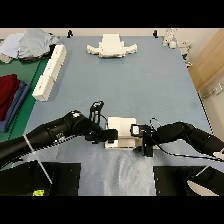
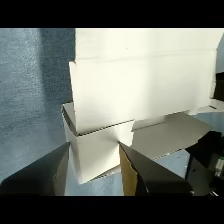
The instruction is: Fold the box.
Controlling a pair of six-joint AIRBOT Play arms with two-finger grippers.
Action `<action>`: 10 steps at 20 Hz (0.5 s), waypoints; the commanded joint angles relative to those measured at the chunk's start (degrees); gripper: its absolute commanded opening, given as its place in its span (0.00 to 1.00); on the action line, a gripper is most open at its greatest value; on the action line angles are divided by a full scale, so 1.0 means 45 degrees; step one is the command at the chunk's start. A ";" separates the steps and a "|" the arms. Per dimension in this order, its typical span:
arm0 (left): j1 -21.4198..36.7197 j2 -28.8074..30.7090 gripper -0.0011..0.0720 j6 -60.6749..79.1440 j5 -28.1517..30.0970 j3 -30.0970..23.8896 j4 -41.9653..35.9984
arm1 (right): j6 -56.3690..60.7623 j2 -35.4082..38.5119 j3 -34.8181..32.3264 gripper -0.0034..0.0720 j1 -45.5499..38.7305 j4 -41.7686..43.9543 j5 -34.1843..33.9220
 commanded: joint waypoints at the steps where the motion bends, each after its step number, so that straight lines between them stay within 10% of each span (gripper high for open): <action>1: -0.0884 -0.1156 0.66 -0.1681 -0.1229 0.0981 0.1171 | 0.0010 -0.0010 0.0000 0.72 0.0010 0.0005 0.0005; 10: -0.1457 -0.1627 0.63 -0.4308 -0.1836 0.1506 0.2560 | 0.0005 -0.0010 0.0000 0.72 0.0010 0.0005 0.0005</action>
